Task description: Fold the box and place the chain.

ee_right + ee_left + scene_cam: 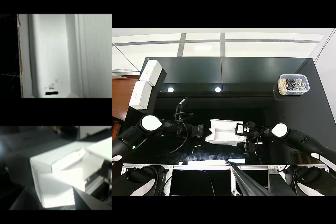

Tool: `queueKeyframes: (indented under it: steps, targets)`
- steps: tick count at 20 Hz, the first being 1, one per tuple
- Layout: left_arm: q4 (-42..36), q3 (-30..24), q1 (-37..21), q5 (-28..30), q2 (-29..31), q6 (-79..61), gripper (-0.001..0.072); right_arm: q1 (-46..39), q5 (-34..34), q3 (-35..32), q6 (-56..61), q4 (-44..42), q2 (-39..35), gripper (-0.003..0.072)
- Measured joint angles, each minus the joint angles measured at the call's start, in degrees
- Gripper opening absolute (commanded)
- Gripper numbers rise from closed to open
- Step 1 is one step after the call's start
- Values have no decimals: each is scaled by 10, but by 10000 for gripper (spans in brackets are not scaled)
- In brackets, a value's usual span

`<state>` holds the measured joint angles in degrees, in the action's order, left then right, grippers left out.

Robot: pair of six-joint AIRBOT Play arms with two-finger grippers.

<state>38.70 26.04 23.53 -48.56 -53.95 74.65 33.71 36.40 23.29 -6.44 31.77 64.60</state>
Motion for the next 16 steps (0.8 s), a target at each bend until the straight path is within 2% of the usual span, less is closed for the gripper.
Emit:
queueKeyframes:
  steps: [4,10,13,15,16]
  targets:
    - [0,0,31,41,-4,5,695,0,0,0,0,0,0,323]
    - [24,0,57,57,-9,42,684,0,0,0,0,0,0,323]
    - [42,0,70,59,-9,58,664,0,0,0,0,0,0,324]
    - [48,0,77,59,-10,63,613,0,0,0,0,0,0,323]
    - [50,0,80,60,-10,64,614,0,0,0,0,0,0,323]
